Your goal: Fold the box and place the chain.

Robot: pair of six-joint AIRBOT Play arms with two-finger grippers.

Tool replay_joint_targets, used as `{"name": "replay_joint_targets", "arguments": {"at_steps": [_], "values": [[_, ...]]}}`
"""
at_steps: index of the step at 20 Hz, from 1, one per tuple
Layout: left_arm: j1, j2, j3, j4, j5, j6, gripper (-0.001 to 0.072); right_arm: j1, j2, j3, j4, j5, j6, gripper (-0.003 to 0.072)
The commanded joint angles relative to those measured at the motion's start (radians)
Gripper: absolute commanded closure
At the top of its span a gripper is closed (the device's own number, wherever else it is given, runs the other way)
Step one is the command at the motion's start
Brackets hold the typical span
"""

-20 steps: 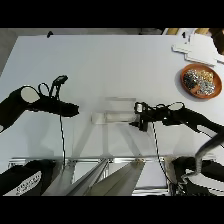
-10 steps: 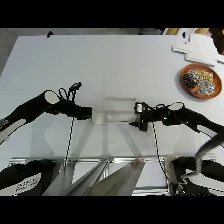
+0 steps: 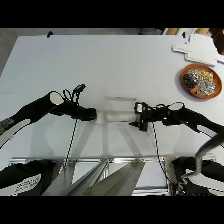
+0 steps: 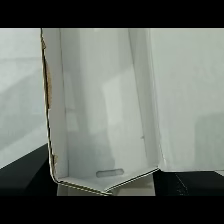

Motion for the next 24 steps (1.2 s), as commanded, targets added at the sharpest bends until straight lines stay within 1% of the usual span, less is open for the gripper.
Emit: {"name": "replay_joint_targets", "arguments": {"at_steps": [1,3,4,6,15,17,18,20,21,24], "values": [[-0.028,0.011,0.026,-0.026,-0.020,0.017,0.0700,0.000,0.000,0.000,0.000,0.000,0.000,0.0389],[-0.048,0.016,0.045,-0.027,-0.021,0.017,0.0694,0.000,0.000,0.000,0.000,0.000,0.000,0.0389],[-0.057,0.018,0.054,-0.030,-0.022,0.016,0.0646,0.000,0.000,0.000,0.000,0.000,0.000,0.0389],[-0.071,0.018,0.069,-0.033,-0.035,0.016,0.0494,0.000,0.000,0.000,0.000,0.000,0.000,0.0389],[-0.078,0.079,0.078,-0.029,-0.041,0.016,0.0494,0.000,0.000,0.000,0.000,0.000,0.000,0.0389],[-0.091,0.077,0.078,-0.014,-0.039,0.016,0.0476,0.000,0.000,0.000,0.000,0.000,0.000,0.0389],[-0.097,0.077,0.078,-0.006,-0.037,0.015,0.0437,0.001,0.000,0.000,0.000,0.000,0.000,0.0389],[-0.105,0.077,0.078,0.005,-0.029,-0.013,0.0430,0.001,0.000,0.000,0.000,0.000,0.000,0.0389],[-0.110,0.077,0.079,0.015,-0.024,-0.028,0.0430,0.000,0.000,0.000,0.000,0.000,0.000,0.0389],[-0.135,0.068,0.108,0.109,-0.021,-0.119,0.0430,0.000,0.000,0.000,0.000,0.001,0.000,0.0389]]}}
